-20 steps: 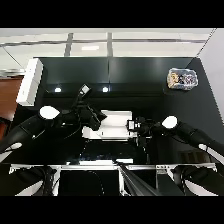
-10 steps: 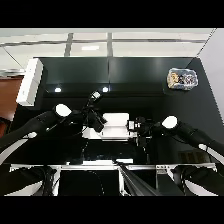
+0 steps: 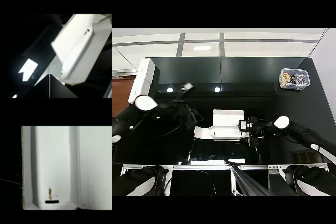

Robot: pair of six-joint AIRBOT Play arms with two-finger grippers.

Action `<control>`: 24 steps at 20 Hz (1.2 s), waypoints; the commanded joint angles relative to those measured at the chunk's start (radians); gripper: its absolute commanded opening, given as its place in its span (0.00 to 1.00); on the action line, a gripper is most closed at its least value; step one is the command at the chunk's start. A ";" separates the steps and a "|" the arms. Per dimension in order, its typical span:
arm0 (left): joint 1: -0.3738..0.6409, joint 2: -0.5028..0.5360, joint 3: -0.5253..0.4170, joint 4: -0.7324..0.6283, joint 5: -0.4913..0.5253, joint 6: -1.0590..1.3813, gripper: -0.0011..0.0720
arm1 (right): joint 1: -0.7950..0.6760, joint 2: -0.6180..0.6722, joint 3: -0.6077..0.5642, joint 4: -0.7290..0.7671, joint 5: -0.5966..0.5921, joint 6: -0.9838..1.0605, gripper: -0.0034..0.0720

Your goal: Fold the box and place the chain.

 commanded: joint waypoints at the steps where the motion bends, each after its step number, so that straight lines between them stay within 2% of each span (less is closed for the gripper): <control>1: 0.070 0.056 -0.113 -0.130 -0.107 0.227 0.28 | 0.000 -0.001 0.000 0.000 0.000 0.000 0.60; 2: 0.034 0.055 -0.128 -0.125 -0.069 0.312 0.76 | 0.000 -0.001 0.000 0.000 0.000 0.000 0.60; 3: -0.007 0.054 -0.132 -0.114 -0.002 0.336 0.99 | 0.000 -0.001 0.000 0.000 0.000 0.000 0.60; 5: -0.102 0.054 -0.128 -0.035 0.124 0.402 0.99 | 0.000 -0.001 0.000 0.000 0.000 0.000 0.60; 7: -0.196 0.051 -0.128 0.140 0.239 0.431 0.99 | 0.000 -0.001 0.000 0.000 0.000 0.000 0.60; 10: -0.286 0.032 -0.124 0.307 0.293 0.425 0.99 | 0.000 -0.001 0.000 0.000 0.000 0.000 0.60; 11: -0.301 0.023 -0.124 0.309 0.296 0.425 0.99 | 0.000 -0.001 0.000 0.000 0.000 0.000 0.60; 15: -0.305 -0.037 -0.122 0.168 0.313 0.429 0.98 | 0.000 -0.001 0.000 0.000 0.000 0.000 0.60; 20: -0.305 -0.048 -0.120 0.065 0.319 0.429 0.92 | 0.000 -0.001 0.000 0.000 0.000 0.000 0.60; 22: -0.306 -0.048 -0.121 0.021 0.310 0.429 0.72 | 0.000 -0.001 0.000 0.000 0.000 0.000 0.60; 23: -0.306 -0.048 -0.121 0.020 0.303 0.429 0.57 | 0.000 -0.001 0.000 0.000 0.000 0.000 0.60; 24: -0.305 -0.048 -0.121 0.020 0.296 0.429 0.38 | 0.000 -0.001 0.000 0.000 0.000 0.000 0.60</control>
